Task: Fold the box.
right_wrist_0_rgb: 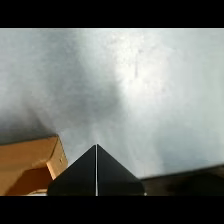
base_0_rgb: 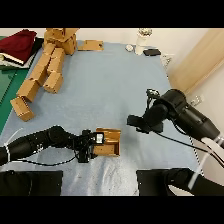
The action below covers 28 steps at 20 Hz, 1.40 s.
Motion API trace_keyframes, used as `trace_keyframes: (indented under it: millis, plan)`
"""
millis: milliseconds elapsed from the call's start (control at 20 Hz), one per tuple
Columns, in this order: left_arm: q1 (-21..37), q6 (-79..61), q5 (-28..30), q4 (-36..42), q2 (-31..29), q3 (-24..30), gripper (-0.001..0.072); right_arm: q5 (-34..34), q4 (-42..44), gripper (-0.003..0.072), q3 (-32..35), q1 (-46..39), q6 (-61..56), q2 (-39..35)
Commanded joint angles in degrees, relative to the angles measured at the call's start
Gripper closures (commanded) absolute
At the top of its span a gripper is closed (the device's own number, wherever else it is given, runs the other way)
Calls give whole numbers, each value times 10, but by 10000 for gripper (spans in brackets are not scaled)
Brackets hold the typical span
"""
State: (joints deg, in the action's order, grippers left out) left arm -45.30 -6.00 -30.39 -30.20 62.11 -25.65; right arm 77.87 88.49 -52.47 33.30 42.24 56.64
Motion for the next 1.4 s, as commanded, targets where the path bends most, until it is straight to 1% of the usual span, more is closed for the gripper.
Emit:
trace_keyframes:
  millis: [0,100,150,200,250,300,350,400,500,650,800,950,1100,1200,1350]
  plan:
    - [0,0,-1,0,0,0,135,-114,149,684,4,-99,213,59]
    - [0,0,-1,0,0,0,135,-155,311,684,4,-175,396,125]
    - [0,0,-1,0,0,0,135,-158,385,684,4,-201,482,158]
    - [0,0,-1,0,0,0,135,-150,461,685,3,-220,581,195]
    - [0,0,-1,0,0,0,135,-126,523,684,3,-228,667,226]
    - [0,0,-1,0,0,0,135,-94,568,685,3,-230,733,254]
    - [0,0,0,0,0,0,135,-59,593,684,3,-224,783,276]
    - [0,0,0,0,0,0,135,-31,595,684,3,-213,818,287]
    - [0,0,-1,0,0,0,135,-10,589,684,3,-186,866,280]
    - [0,0,0,0,0,0,135,-22,574,685,3,-149,894,244]
    - [0,0,-1,0,0,0,135,-28,537,684,6,-115,898,212]
    - [0,0,0,0,0,0,135,-64,514,684,35,-87,898,173]
    - [0,0,-1,0,0,0,135,-93,495,684,80,-70,898,131]
    - [0,0,0,0,0,0,135,-127,485,684,115,-52,898,95]
    - [0,0,0,0,0,0,135,-184,467,684,145,-19,898,43]
